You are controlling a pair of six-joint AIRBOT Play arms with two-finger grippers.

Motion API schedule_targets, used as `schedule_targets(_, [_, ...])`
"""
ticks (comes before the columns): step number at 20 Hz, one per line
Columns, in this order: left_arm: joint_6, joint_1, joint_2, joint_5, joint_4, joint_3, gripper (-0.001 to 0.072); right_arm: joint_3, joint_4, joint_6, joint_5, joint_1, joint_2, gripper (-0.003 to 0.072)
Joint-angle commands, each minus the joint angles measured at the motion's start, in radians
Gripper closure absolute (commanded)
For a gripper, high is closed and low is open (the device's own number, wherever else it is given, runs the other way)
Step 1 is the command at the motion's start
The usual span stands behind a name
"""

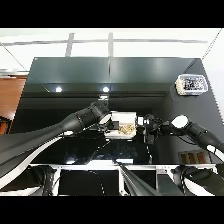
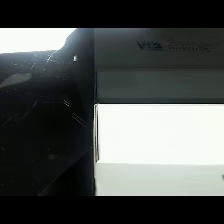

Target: Fold the box and place the chain.

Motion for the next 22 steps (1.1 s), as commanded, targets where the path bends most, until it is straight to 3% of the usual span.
schedule_targets(1, [0.0,0.001,0.001,0.0,0.0,0.0,0.0682,0.001,-0.015,0.065,0.028,0.0,0.018,0.0671])
schedule_targets(5, [0.0,0.001,0.001,0.0,0.0,0.0,0.0682,0.03,-0.221,0.423,0.049,-0.033,0.157,0.0672])
schedule_targets(7, [0.0,0.001,0.001,0.0,0.0,0.0,0.0683,0.069,-0.287,0.589,0.14,-0.064,0.251,0.0672])
schedule_targets(11, [0.0,0.001,0.001,0.0,0.0,0.0,0.0682,0.208,-0.253,0.769,0.373,-0.087,0.378,0.0672])
schedule_targets(15, [0.0,0.001,0.001,0.0,0.0,0.0,0.0683,0.259,0.034,0.832,0.43,-0.08,0.365,0.0671])
schedule_targets(20, [0.0,0.001,0.001,0.0,0.0,0.0,0.0682,0.229,0.028,0.902,0.325,0.027,0.208,0.0668])
schedule_targets(21, [0.0,0.001,0.001,0.0,0.0,0.0,0.0682,0.229,0.006,0.908,0.316,0.029,0.19,0.0561])
schedule_targets(22, [0.0,0.001,0.001,0.0,0.0,0.0,0.0682,0.229,-0.04,0.926,0.304,0.017,0.189,0.0403])
